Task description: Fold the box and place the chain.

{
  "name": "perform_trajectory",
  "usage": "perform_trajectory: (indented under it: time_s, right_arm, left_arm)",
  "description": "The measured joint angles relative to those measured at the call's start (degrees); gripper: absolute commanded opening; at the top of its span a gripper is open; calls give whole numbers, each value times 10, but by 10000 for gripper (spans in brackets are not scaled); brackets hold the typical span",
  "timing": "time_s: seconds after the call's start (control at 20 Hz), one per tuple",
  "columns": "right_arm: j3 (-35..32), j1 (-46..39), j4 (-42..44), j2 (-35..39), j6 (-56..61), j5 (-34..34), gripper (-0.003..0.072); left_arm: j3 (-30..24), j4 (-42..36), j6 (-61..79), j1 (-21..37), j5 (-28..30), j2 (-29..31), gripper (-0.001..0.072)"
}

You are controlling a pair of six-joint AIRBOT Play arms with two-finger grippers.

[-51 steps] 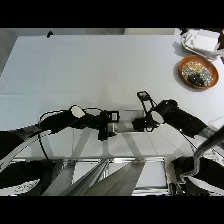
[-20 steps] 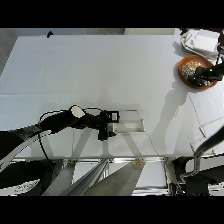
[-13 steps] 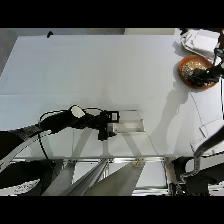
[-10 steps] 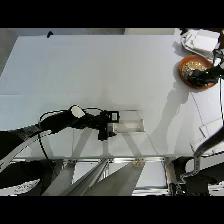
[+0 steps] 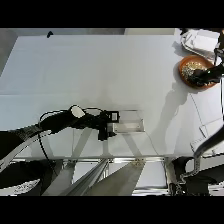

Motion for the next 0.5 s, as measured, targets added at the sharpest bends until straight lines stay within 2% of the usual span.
perform_trajectory:
  time_s: [0.25,0.5]
  right_arm:
    - [0,0,3,90,-39,22,17]
    - [0,1,40,223,-89,72,17]
  left_arm:
    - [0,0,0,0,0,0,311]
    - [0,0,0,0,0,0,311]
